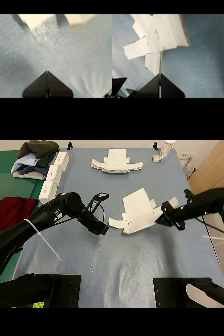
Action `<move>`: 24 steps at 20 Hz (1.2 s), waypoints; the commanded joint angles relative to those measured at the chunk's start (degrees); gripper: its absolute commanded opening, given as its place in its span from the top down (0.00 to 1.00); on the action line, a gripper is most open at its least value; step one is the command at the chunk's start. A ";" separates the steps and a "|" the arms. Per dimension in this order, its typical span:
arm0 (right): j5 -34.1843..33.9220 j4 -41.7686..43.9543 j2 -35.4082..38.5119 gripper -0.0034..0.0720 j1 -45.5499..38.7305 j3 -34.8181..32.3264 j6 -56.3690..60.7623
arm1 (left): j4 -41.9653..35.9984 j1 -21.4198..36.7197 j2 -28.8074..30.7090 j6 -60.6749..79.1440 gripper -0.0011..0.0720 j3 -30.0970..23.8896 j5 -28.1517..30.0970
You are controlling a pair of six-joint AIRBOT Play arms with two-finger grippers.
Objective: Fold the box.
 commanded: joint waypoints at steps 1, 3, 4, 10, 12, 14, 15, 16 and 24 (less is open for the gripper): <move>3.08 -0.22 5.70 0.95 3.80 -9.03 2.12 | 0.00 -0.02 0.04 0.00 0.97 -0.02 0.00; 4.66 -1.70 5.33 0.95 5.07 -10.82 1.88 | 0.00 -0.02 0.04 0.00 0.97 -0.02 0.02; 5.01 -3.76 4.96 0.90 5.35 -10.97 1.88 | 0.00 -0.02 0.04 0.00 0.97 -0.02 0.02; 2.34 -22.62 4.72 0.23 1.49 -6.21 1.92 | 0.00 -0.02 0.04 0.00 0.97 -0.02 0.00; 0.70 -26.88 4.35 0.28 -3.23 -1.92 1.38 | 0.00 -0.02 0.04 0.00 0.97 -0.02 0.00; -0.57 -25.88 1.97 0.31 -10.14 1.36 -4.48 | 0.00 -0.02 0.04 0.00 0.97 0.00 0.02; -0.70 -22.58 -0.13 0.37 -14.19 2.25 -8.02 | 0.00 -0.02 0.04 0.00 0.97 0.00 0.00; -0.63 -17.05 -2.69 0.36 -18.10 2.54 -12.72 | 0.00 -0.02 0.04 0.00 0.97 0.00 0.00; -7.23 9.27 -23.87 0.36 -27.23 3.93 -41.18 | 0.00 -0.02 0.04 0.00 0.97 0.00 0.00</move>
